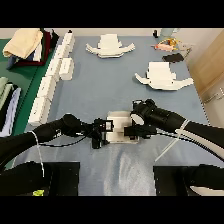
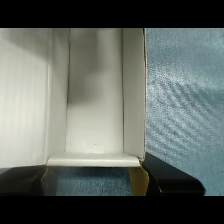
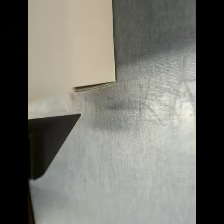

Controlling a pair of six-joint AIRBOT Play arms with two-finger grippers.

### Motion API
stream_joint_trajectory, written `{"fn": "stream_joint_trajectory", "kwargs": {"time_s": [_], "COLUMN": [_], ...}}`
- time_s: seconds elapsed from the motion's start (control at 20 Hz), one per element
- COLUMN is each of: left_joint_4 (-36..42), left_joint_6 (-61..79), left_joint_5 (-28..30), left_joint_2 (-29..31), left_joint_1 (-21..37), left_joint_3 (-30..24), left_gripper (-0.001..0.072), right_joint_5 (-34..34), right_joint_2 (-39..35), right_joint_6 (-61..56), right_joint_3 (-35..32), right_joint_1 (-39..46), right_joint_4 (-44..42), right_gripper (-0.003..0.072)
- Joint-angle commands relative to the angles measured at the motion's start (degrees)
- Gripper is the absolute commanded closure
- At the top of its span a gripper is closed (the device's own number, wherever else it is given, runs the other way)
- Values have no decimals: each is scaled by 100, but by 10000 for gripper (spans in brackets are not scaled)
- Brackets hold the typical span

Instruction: Fold the box.

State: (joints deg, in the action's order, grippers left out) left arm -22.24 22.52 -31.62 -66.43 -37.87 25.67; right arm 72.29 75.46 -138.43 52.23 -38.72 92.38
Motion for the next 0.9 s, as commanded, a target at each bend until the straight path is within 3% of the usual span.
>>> {"fn": "stream_joint_trajectory", "kwargs": {"time_s": [0.0,0.25,0.45,0.55,0.6,0.7,0.75,0.85], "left_joint_4": [-2,-2,-2,-2,-2,-2,-2,-2], "left_joint_6": [-2,-2,-2,-2,-2,-2,-2,-2], "left_joint_5": [2,2,2,0,0,2,0,2], "left_joint_2": [0,0,0,0,0,0,0,0], "left_joint_1": [2,2,2,2,2,2,2,2], "left_joint_3": [-2,-2,-2,-2,-2,-2,-2,-2], "left_gripper": [185,184,184,185,185,184,184,184], "right_joint_5": [-74,-46,675,726,726,767,824,831], "right_joint_2": [-4,-352,-918,-1281,-1453,-1644,-1650,-1537], "right_joint_6": [149,157,155,157,157,345,527,916], "right_joint_3": [4,181,492,621,640,640,638,638], "right_joint_1": [2,7,31,31,35,258,468,1019], "right_joint_4": [-153,-173,76,258,382,546,522,382], "right_gripper": [291,273,273,276,350,601,666,683]}}
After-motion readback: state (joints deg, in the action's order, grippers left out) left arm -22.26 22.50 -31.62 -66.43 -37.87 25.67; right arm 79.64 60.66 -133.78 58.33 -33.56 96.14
